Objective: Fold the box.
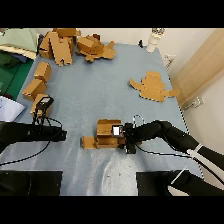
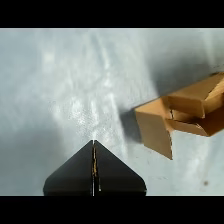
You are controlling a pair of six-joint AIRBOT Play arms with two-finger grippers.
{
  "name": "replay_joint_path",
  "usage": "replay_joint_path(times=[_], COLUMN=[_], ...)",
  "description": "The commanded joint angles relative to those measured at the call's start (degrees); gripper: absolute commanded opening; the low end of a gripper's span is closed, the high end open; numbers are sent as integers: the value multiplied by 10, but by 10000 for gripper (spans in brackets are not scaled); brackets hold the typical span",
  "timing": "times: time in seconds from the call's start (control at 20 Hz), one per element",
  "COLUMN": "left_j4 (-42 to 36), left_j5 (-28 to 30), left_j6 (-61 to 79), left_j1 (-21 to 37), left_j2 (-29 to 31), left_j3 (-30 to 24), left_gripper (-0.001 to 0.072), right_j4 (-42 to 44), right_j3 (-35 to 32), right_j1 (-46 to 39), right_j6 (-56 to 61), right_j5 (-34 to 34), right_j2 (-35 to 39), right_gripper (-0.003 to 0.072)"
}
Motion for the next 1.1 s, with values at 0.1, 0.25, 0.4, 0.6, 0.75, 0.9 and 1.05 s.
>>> replay_joint_path(times=[0.1, 0.25, 0.4, 0.6, 0.75, 0.9, 1.05], left_j4=[-113, -162, -171, -171, -172, -173, -188], left_j5=[34, 65, 100, 123, 144, 155, 184], left_j6=[-70, -70, -75, -83, -85, -86, -85], left_j1=[-30, -68, -102, -125, -146, -167, -182], left_j2=[-57, -99, -132, -165, -177, -196, -199], left_j3=[-25, -25, -25, -25, -25, -25, -25], left_gripper=[12, 12, 12, 12, 12, 12, 12], right_j4=[0, 0, 0, 0, 0, 0, 0], right_j3=[0, 0, 0, 0, 0, 0, 0], right_j1=[0, 0, 0, 0, 0, 0, 0], right_j6=[0, 0, 0, 0, 0, 0, 0], right_j5=[0, 0, 0, 0, 0, 0, 0], right_j2=[0, 0, 0, 0, 0, 0, 0], right_gripper=[541, 542, 541, 541, 541, 542, 541])
